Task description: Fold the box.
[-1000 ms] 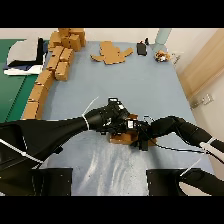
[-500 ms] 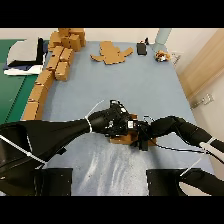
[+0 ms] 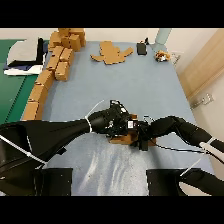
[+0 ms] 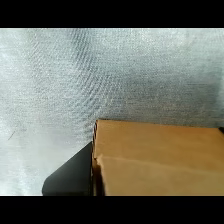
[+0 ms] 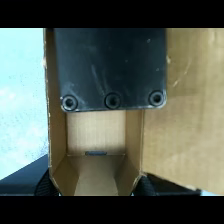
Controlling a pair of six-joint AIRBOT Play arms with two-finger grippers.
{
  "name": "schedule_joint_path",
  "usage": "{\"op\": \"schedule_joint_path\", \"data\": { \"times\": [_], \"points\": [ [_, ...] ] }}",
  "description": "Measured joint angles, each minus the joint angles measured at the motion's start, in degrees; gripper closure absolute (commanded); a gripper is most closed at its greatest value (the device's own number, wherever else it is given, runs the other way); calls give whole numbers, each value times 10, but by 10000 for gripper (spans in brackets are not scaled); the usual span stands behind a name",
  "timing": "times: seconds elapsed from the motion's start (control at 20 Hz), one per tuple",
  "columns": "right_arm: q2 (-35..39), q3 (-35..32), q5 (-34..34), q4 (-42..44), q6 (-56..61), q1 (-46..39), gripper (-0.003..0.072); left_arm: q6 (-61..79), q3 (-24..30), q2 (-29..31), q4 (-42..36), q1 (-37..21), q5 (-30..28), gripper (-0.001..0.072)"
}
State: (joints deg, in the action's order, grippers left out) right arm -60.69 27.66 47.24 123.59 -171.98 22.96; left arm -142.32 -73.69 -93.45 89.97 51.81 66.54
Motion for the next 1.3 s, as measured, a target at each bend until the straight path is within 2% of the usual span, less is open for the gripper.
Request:
{"op": "schedule_joint_path", "data": {
  "times": [0.35,0.4,0.45,0.5,0.8,0.95,1.0,1.05,1.1,1.2,1.25,1.3],
  "points": [
    [0,0,0,0,0,0,210,1,0,0,0,0,0,690],
    [0,0,0,0,0,0,210,2,0,0,0,0,0,583],
    [0,0,0,0,1,0,210,2,0,0,2,0,1,327],
    [0,0,0,0,1,0,210,2,0,0,4,0,6,284],
    [0,0,0,0,1,0,210,2,0,0,1,-1,2,284],
    [0,0,0,0,1,0,210,2,-3,0,2,-1,0,286],
    [0,0,0,0,1,0,210,2,-5,0,4,-1,1,357],
    [0,0,0,0,1,0,210,2,-6,0,5,-1,0,496],
    [0,0,0,0,1,0,210,2,-7,0,7,0,0,534],
    [0,0,0,0,0,0,210,4,-9,-1,10,0,4,557],
    [0,0,0,0,0,0,210,4,-9,-2,11,1,5,694],
    [0,0,0,0,0,0,210,5,-9,-2,12,1,7,693]
  ]
}}
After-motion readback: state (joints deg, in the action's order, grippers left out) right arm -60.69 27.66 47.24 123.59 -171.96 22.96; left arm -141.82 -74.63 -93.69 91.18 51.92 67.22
